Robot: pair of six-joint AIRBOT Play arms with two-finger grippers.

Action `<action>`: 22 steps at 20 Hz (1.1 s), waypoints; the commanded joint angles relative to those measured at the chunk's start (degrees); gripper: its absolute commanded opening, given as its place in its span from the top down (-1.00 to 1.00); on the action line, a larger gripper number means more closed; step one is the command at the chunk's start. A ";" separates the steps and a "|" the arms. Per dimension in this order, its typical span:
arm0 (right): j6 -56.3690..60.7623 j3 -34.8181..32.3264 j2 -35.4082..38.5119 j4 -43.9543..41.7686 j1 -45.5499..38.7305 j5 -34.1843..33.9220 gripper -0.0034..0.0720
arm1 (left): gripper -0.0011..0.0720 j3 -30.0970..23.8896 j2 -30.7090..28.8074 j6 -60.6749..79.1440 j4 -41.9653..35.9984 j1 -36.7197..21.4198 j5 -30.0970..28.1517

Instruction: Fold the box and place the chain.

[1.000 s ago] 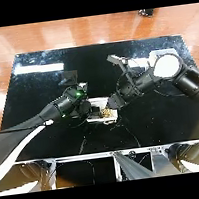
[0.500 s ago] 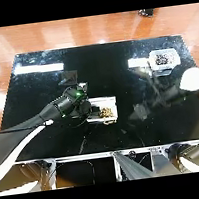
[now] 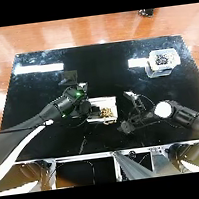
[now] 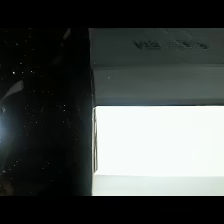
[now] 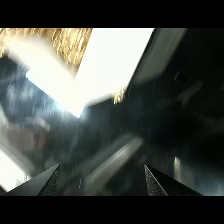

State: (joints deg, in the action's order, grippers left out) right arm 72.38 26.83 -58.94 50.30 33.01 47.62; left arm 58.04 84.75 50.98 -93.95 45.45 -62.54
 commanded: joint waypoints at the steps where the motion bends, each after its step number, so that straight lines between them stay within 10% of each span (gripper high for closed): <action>1: -5.01 1.16 -3.15 -2.71 2.14 -7.89 -0.75 | 0.91 0.02 0.04 0.00 0.00 -0.02 -0.02; 22: -13.79 1.22 -7.06 -7.19 5.31 -13.66 -0.56 | 0.91 0.02 0.04 0.00 0.04 -0.02 0.07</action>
State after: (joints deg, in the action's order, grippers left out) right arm 58.72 28.08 -65.89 42.98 38.30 34.48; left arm 58.04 84.75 50.89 -93.95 45.45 -62.52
